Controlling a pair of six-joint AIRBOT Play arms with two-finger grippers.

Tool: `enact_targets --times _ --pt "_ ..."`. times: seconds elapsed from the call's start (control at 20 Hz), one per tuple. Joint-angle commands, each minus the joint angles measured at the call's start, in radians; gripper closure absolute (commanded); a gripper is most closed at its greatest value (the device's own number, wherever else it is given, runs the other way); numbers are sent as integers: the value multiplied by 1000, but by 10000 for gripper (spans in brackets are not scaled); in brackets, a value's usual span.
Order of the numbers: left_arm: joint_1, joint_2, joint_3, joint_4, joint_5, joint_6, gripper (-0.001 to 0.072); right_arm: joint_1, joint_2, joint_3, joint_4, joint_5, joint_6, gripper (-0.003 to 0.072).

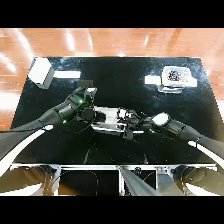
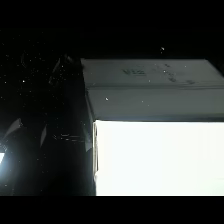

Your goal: Fold the box and place the chain.

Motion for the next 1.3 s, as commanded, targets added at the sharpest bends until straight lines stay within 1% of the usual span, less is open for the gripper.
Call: enact_targets --times 0.0,0.1,0.15,0.2,0.3,0.35,0.4,0.45,0.55,0.6,0.65,0.7,0.75,0.85,0.9,0.95,1.0,1.1,1.15,1.2,1.25 --pt "0 0 0 0 1 0 690 1 -1 1 -1 -1 0 463" --pt "0 0 0 0 1 0 691 1 -1 1 -1 -1 0 465" --pt "0 0 0 0 1 0 690 1 -1 1 -4 -1 0 523" --pt "0 0 0 0 1 0 690 1 -1 1 -4 -1 0 597" --pt "0 0 0 0 1 1 691 1 -1 1 -4 -3 0 593" --pt "0 0 0 0 1 0 690 1 -1 1 -3 -11 1 502" --pt "0 0 0 0 1 1 690 1 -1 1 0 -18 1 288" --pt "0 0 0 0 1 1 691 1 -1 1 0 -23 1 194" --pt "0 0 0 0 1 0 690 1 -1 1 0 -23 1 199" --pt "0 0 0 0 1 1 690 1 -1 1 -1 -23 1 246" --pt "0 0 0 0 1 1 690 1 -1 1 -1 -23 1 429" --pt "0 0 0 0 1 1 690 1 -1 1 -1 -23 1 528" --pt "0 0 0 0 1 1 691 1 -1 1 -1 -23 1 554" --pt "0 0 0 0 1 0 691 1 -1 1 -1 -24 1 548" --pt "0 0 0 0 1 0 690 1 -1 1 -1 -24 1 489" --pt "0 0 0 0 1 0 690 1 -1 1 -1 -24 1 380" --pt "0 0 0 0 1 1 691 1 -1 1 -1 -24 1 343" --pt "0 0 0 0 1 0 690 1 -1 1 -1 -23 1 347" --pt "0 0 0 0 1 0 690 1 -1 1 -2 -23 1 526" --pt "0 0 0 0 1 1 690 1 -1 1 -2 -24 1 657" --pt "0 0 0 0 1 0 690 1 -1 1 -2 -24 1 663"
